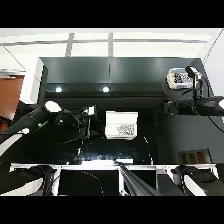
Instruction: Fold the box and place the chain.
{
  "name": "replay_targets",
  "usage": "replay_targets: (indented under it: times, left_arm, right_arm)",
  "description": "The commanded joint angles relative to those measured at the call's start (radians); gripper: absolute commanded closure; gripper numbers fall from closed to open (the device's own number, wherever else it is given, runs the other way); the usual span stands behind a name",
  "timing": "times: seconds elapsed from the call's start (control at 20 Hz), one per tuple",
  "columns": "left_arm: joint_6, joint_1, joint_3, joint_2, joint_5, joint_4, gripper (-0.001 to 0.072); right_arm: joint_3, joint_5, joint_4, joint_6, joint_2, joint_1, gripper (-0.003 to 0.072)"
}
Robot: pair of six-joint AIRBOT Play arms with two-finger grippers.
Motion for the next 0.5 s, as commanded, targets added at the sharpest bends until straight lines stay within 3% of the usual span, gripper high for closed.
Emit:
replay_targets:
  times: [0.0, 0.2, 0.45]
  left_arm:
    - [0.119, -0.004, -0.001, -0.026, -0.01, -0.046, -0.0006]
    - [0.113, -0.036, 0.0, -0.027, -0.005, -0.061, -0.0005]
    - [0.036, -0.09, 0.002, -0.029, 0.08, -0.058, -0.0005]
  right_arm:
    - [0.001, -0.039, 0.0, -0.004, 0.0, 0.0, 0.0276]
    - [0.001, -0.061, -0.001, -0.004, 0.0, 0.0, 0.0276]
    - [0.001, -0.061, -0.009, -0.011, 0.0, 0.0, 0.0276]
